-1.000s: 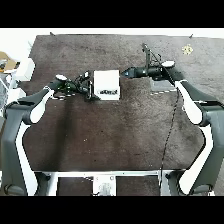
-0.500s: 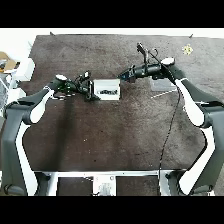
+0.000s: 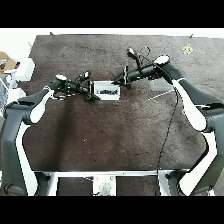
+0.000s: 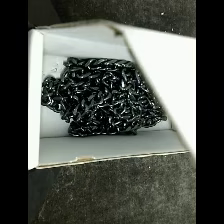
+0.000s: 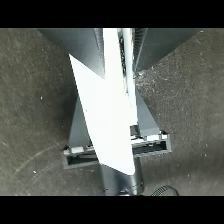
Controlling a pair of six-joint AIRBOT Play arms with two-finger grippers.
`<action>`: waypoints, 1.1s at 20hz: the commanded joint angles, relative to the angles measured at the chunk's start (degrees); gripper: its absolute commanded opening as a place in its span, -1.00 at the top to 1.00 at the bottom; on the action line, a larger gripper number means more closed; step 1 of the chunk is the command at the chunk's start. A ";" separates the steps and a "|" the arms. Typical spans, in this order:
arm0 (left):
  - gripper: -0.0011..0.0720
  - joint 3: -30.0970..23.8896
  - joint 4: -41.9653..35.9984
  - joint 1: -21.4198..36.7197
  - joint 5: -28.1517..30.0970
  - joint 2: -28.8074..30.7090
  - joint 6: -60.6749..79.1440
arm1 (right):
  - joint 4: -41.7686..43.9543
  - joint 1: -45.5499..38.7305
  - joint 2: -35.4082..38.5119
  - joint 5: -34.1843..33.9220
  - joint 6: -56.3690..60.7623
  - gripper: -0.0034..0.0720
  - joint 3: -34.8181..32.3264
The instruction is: Fold the box and place the chain.
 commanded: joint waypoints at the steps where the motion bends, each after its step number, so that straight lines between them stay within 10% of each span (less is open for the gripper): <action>1: -0.01 0.00 0.00 0.00 0.00 -0.02 0.00 | 1.62 0.81 0.85 -0.59 -2.49 0.39 -0.09; 12: -0.01 0.00 0.00 0.00 0.00 -0.02 0.00 | 5.27 -1.22 2.86 -25.73 0.76 0.71 -0.09; 22: -0.01 0.00 0.00 0.00 0.00 -0.02 0.00 | 0.26 -1.20 -1.07 -5.09 0.11 0.66 -0.11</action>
